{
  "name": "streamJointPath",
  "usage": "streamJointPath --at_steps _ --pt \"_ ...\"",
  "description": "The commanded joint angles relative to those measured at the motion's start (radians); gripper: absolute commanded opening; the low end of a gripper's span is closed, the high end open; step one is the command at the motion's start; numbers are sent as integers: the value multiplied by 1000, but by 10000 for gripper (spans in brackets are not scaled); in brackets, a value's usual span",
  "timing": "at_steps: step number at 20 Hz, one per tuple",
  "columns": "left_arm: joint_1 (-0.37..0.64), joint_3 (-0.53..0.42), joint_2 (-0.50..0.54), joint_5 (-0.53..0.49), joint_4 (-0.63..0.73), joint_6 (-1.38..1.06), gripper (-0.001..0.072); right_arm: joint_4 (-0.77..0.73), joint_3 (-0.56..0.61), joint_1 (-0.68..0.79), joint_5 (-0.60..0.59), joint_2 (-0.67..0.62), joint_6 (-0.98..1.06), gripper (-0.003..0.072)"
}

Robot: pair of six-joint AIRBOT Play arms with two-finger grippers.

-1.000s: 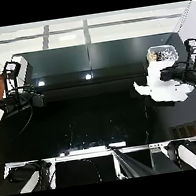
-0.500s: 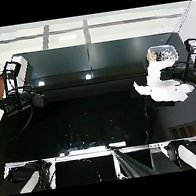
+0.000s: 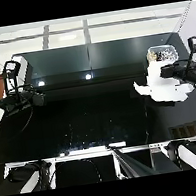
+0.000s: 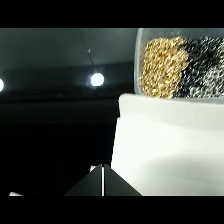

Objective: Fold the box and place the chain.

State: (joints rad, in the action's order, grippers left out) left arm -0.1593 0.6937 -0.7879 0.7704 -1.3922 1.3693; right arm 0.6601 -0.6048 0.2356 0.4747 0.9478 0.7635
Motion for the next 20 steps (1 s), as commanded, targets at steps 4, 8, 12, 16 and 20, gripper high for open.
streamJointPath --at_steps 4,8,12,16,20 --pt "-1 0 -82 -71 78 2 705 -182 0 -1 -118 0 3 583" --pt "-1 0 -141 -90 163 3 705 48 -45 59 43 3 135 720" --pt "-2 0 -170 -87 196 3 705 681 -248 313 267 76 573 720" --pt "-2 0 -172 -86 231 3 705 709 -361 525 500 214 599 720" --pt "-2 0 -172 -71 242 2 705 633 -367 452 692 344 402 720"
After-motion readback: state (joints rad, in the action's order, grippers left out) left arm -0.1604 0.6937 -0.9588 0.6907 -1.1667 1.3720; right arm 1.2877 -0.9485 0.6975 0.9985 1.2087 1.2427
